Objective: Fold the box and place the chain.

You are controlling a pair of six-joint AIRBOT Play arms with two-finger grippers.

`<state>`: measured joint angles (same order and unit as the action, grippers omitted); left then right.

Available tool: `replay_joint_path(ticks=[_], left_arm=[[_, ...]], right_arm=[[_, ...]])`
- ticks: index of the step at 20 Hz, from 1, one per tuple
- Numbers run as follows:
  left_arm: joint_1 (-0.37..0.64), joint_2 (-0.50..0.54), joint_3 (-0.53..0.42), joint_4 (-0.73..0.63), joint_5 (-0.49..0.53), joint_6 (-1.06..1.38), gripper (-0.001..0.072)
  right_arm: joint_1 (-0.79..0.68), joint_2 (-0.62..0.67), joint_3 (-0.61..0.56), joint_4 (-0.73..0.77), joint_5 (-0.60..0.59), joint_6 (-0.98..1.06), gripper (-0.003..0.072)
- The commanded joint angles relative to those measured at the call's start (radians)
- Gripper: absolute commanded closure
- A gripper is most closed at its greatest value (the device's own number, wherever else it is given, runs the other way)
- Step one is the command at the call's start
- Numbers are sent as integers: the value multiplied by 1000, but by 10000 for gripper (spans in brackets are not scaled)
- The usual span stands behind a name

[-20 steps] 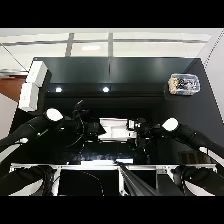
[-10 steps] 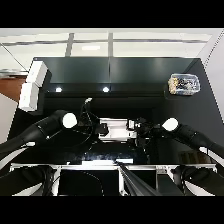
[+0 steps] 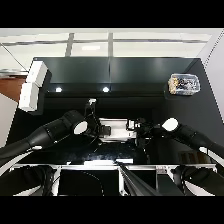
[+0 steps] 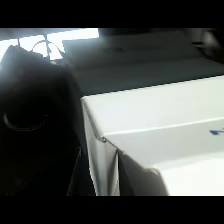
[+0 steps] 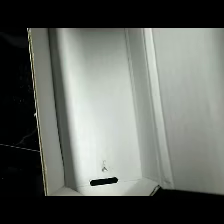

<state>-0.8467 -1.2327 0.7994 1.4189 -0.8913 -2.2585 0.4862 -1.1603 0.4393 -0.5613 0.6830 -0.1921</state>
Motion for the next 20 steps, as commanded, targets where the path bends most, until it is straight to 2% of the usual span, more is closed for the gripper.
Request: replay_joint_path(ticks=[1,7,10,11,12,20], left_arm=[[-23,-15,35,72,-69,-70,437],[-53,-118,122,97,-124,-81,437],[-70,-138,129,114,-126,-130,438],[-71,-145,129,109,-127,-133,473],[-71,-151,129,106,-126,-133,537],[-73,-175,129,107,-105,-144,537]], right_arm=[[1,-1,0,0,0,0,172],[1,-1,0,0,0,0,172],[1,-1,0,0,0,0,172],[1,-1,0,0,0,0,171],[1,-1,0,0,0,0,171],[1,-1,0,0,0,0,172]])
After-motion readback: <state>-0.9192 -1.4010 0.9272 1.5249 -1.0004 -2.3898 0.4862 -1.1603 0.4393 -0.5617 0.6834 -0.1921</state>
